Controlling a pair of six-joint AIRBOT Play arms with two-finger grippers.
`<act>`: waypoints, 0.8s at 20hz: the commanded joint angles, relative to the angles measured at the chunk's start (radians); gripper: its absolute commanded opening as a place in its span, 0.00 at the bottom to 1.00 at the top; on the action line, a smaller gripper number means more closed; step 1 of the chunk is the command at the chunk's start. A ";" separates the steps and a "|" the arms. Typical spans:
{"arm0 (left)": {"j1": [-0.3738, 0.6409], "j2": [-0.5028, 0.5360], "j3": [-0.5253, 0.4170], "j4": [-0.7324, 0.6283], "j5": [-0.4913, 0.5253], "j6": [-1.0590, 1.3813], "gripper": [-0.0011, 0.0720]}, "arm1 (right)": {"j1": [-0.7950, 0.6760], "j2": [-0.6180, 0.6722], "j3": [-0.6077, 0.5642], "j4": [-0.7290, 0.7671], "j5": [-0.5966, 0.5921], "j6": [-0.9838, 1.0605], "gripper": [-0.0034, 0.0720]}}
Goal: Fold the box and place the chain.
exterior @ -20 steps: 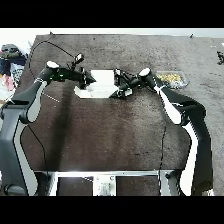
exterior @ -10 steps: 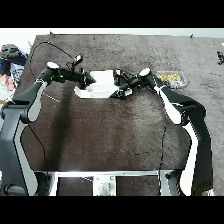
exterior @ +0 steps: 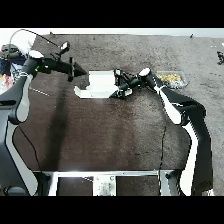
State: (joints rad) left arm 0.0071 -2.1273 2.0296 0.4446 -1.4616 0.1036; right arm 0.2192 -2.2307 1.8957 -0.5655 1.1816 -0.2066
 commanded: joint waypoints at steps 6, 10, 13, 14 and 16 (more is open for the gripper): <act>-0.043 0.031 -0.085 0.328 -0.031 0.059 0.80 | 0.001 0.001 0.000 0.001 0.000 0.001 0.71; -0.086 0.031 -0.165 0.340 0.067 0.114 0.80 | 0.001 0.001 0.000 0.001 0.000 0.001 0.71; -0.087 0.026 -0.180 0.344 0.103 0.115 0.80 | 0.001 0.001 0.000 0.001 0.000 0.001 0.71; -0.088 0.024 -0.180 0.341 0.104 0.115 0.80 | 0.001 0.001 0.000 0.001 0.000 0.001 0.71; -0.089 0.022 -0.180 0.330 0.106 0.115 0.80 | 0.001 0.001 0.000 0.001 0.000 0.001 0.71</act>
